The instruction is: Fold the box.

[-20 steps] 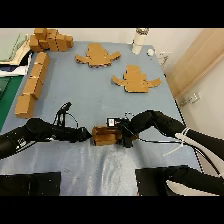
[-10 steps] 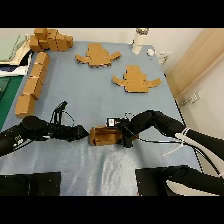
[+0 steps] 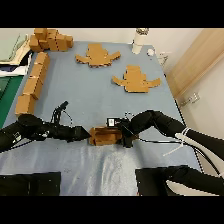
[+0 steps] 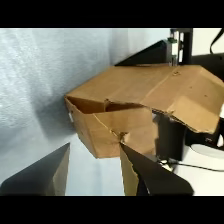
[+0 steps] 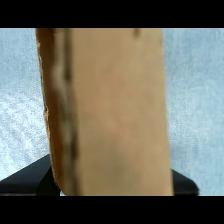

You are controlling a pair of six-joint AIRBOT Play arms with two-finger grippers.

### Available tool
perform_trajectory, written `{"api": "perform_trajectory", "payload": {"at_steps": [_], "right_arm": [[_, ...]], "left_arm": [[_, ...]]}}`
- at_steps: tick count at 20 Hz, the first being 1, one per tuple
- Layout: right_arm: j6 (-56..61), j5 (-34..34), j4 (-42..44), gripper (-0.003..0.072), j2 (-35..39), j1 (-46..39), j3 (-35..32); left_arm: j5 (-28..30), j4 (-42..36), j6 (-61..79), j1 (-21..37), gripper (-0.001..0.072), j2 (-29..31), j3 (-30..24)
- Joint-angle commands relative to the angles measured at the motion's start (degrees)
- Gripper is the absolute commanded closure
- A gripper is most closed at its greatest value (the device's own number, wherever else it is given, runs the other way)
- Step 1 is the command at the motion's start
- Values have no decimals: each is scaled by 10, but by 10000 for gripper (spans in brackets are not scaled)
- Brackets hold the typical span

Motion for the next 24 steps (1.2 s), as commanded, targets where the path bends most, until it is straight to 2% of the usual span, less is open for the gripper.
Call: {"api": "perform_trajectory", "payload": {"at_steps": [1,5,10,14,17,20,24], "right_arm": [[0,0,0,179,0,0,0],[0,0,0,179,0,0,0],[0,0,0,179,0,0,0],[0,0,0,179,0,0,0],[0,0,0,179,0,0,0],[0,0,0,179,0,0,0],[0,0,0,179,0,0,0]], "left_arm": [[-58,-76,96,1,220,-37,0],[-59,-103,124,1,221,-64,0],[-53,-116,124,1,221,-64,0],[2,-115,106,-3,221,-64,0],[83,-107,78,-47,233,-64,0],[143,-29,-6,-112,234,-64,24],[176,171,-214,-176,234,-64,83]]}}
